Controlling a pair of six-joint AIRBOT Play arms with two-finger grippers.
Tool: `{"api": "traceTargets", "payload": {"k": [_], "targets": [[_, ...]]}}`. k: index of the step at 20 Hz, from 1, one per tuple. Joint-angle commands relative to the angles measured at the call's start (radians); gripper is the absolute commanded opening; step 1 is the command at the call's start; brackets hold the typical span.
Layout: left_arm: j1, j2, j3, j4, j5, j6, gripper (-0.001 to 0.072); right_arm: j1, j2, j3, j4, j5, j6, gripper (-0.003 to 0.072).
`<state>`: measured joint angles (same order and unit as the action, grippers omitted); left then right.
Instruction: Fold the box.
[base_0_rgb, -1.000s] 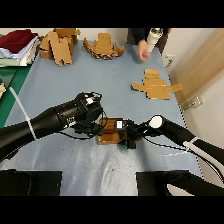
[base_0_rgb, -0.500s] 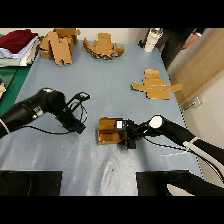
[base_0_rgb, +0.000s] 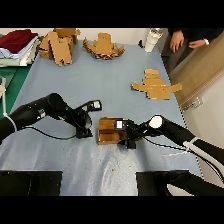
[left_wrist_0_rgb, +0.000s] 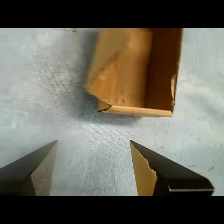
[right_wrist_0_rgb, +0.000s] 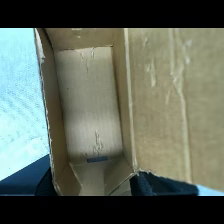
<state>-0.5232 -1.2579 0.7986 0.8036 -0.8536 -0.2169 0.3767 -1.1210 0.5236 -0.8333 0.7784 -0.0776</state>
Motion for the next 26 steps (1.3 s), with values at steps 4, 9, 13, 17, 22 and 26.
{"api": "traceTargets", "payload": {"k": [4,9,13,17,22,26], "targets": [[-0.102,-0.027,-0.010,0.136,0.004,-0.064,0.0690,-0.001,0.000,0.001,0.000,-0.002,0.000,0.0507],[-0.102,-0.028,-0.011,0.145,0.022,-0.113,0.0614,-0.001,0.000,0.001,0.000,-0.002,0.000,0.0507],[-0.034,0.061,-0.168,-0.001,0.098,0.110,0.0542,-0.001,0.000,0.001,0.000,0.000,0.000,0.0507],[-0.047,0.166,-0.329,-0.348,0.208,0.498,0.0543,-0.001,0.000,0.001,0.000,-0.001,0.000,0.0507],[-0.088,0.166,-0.328,-0.352,0.174,0.477,0.0542,-0.001,0.000,0.001,0.000,-0.001,0.000,0.0507],[-0.090,0.166,-0.328,-0.384,0.218,0.470,0.0547,-0.001,0.000,0.001,0.000,-0.001,0.000,0.0507]]}}
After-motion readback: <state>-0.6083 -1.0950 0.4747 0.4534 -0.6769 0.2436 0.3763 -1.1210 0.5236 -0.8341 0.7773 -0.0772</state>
